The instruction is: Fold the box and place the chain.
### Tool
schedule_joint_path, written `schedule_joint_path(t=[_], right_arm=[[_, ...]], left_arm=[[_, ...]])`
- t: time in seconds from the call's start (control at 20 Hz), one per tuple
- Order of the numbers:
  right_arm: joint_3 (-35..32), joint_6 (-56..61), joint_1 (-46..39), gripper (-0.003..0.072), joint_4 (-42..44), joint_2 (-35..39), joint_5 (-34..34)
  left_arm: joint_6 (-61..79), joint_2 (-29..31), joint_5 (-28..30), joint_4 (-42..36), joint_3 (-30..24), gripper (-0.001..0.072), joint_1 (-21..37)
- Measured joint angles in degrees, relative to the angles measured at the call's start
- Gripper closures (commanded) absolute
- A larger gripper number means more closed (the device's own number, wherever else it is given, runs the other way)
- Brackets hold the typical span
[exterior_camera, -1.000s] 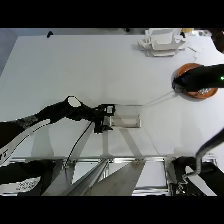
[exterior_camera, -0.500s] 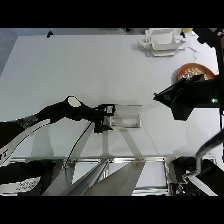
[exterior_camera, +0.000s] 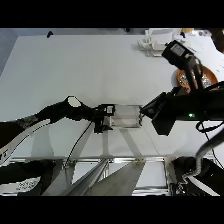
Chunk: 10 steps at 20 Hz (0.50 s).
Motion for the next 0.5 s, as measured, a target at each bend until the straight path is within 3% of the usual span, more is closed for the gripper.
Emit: schedule_joint_path(t=[0.5], right_arm=[[-8.57,0.17,4.52,0.0670,-0.13,-0.07,-10.47]], left_arm=[[0.00,0.00,-0.02,-0.02,0.00,0.0460,0.00]])
